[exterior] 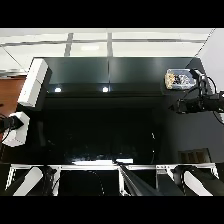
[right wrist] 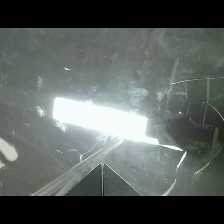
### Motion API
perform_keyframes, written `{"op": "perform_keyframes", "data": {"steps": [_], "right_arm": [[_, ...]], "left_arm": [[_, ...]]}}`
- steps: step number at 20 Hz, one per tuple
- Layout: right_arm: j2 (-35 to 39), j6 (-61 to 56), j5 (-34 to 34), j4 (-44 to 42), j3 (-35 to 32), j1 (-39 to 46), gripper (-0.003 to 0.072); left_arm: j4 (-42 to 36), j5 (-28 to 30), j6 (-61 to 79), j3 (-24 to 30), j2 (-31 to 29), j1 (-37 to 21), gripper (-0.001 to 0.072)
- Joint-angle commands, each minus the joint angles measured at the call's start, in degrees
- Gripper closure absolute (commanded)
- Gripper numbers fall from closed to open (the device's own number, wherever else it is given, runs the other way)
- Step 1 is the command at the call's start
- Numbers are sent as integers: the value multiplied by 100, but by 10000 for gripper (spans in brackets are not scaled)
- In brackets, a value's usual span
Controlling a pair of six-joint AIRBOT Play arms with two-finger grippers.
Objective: Fold the box and place the chain.
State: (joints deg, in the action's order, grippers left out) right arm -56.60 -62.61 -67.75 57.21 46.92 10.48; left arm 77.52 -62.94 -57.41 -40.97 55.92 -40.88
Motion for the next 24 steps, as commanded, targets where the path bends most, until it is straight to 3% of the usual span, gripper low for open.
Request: {"op": "perform_keyframes", "data": {"steps": [1, 6, 9, 14, 22, 24], "right_arm": [[2, -109, -9, -20, 2, -2, 672], [2, -192, -28, -22, 2, -4, 672], [4, -192, -26, -22, 2, -4, 672], [2, -192, -24, -20, 2, -4, 672], [2, -385, -26, -20, 2, -4, 672], [2, -389, -31, -22, 2, -7, 672]], "left_arm": [[-916, 514, 1370, 9, 286, -256, 414], [-1460, 811, 2138, -13, 975, -203, 417], [-1408, 855, 2457, -13, 1110, -188, 417], [-1353, 1462, 2481, -46, 1123, -177, 418], [-1537, 1436, 2463, -411, 1644, -144, 403], [-1502, 1502, 2465, -452, 1641, -76, -1]]}}
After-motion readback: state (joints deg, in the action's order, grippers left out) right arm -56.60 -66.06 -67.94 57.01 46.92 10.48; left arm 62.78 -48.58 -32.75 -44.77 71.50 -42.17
